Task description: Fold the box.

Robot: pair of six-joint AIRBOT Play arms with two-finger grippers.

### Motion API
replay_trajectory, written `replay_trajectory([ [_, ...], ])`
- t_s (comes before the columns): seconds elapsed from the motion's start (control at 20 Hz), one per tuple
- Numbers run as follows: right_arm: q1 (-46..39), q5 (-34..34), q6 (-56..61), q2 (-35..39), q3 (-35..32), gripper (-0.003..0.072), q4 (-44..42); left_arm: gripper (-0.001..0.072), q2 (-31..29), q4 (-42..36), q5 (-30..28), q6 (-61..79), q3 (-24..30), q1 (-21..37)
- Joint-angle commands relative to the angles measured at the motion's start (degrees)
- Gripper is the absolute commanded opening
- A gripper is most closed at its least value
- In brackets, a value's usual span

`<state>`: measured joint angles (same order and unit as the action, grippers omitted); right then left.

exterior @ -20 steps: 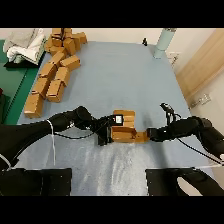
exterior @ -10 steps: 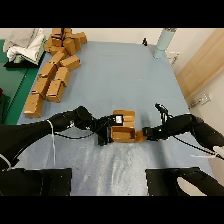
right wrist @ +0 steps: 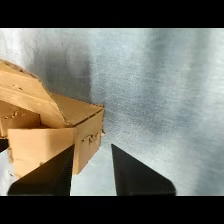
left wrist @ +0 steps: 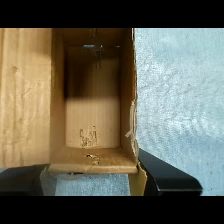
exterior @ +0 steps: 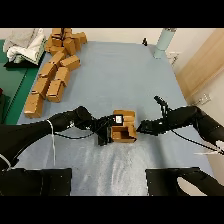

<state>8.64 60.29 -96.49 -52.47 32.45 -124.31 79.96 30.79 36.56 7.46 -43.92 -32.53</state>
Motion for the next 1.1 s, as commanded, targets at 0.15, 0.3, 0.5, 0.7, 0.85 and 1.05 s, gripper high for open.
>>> replay_trajectory([
  [0.15, 0.8, 0.2, 0.0, -0.1, 0.4, 0.0399, -0.7, 0.0513, 0.0, 0.0, 0.0, 0.0, -0.1, 0.0],
  [0.3, 4.8, -0.7, 0.9, -0.1, 0.5, 0.0514, -0.7, 0.0513, 0.0, 0.0, 0.0, 0.0, -0.1, 0.0],
  [0.5, 10.5, -6.1, 11.4, -0.2, 0.6, 0.0517, 6.3, 0.0513, 0.0, 0.0, 0.0, 0.0, 0.0, 0.0],
  [0.7, 15.1, -6.5, 20.0, -1.5, 1.7, 0.0517, 12.5, 0.0513, 0.0, 0.0, 0.0, 0.0, -0.1, 0.0],
  [0.85, 19.1, -6.8, 27.3, -2.9, 3.5, 0.0517, 19.1, 0.0513, 0.0, 0.0, 0.0, 0.0, 0.0, 0.0],
  [1.05, 24.5, -5.5, 35.7, -7.2, 7.4, 0.0517, 24.8, 0.0513, 0.0, 0.0, 0.0, 0.0, -0.1, 0.0],
])
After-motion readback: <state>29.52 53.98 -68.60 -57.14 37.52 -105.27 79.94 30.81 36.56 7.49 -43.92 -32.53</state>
